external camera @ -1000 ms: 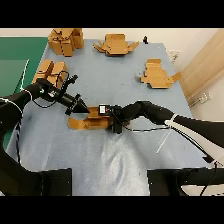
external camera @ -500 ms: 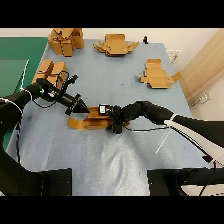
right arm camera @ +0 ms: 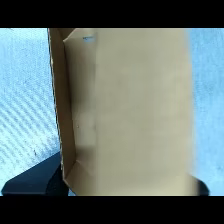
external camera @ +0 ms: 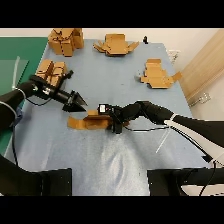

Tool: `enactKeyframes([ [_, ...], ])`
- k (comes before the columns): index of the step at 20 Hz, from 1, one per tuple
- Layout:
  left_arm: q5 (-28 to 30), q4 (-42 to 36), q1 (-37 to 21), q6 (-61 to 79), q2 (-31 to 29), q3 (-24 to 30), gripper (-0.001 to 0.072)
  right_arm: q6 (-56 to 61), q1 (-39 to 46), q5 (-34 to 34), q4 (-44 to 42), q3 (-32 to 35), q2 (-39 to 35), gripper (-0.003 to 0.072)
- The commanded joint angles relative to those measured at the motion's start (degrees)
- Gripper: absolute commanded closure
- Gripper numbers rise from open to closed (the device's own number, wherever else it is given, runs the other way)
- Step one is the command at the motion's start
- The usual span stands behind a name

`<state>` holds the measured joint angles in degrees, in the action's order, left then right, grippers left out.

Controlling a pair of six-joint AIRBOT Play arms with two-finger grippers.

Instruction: Fold the box.

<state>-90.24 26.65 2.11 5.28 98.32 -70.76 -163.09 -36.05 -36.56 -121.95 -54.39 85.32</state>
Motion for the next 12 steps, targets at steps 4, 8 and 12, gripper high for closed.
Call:
enactKeyframes([
  [4, -2.5, 8.8, -2.4, -11.3, -12.4, 5.4, 0.0699, 0.2, 0.0, 0.1, 0.2, 0.0, 0.0, 0.0288],
  [8, 11.4, 10.2, 9.0, -11.3, -23.5, 20.1, 0.0699, 0.2, 0.0, 0.1, 0.2, 0.0, 0.0, 0.0288],
  [12, 28.7, 6.4, 21.9, -12.6, -25.0, 22.9, 0.0698, 0.2, 0.0, 0.1, 0.2, 0.0, 0.0, 0.0287],
])
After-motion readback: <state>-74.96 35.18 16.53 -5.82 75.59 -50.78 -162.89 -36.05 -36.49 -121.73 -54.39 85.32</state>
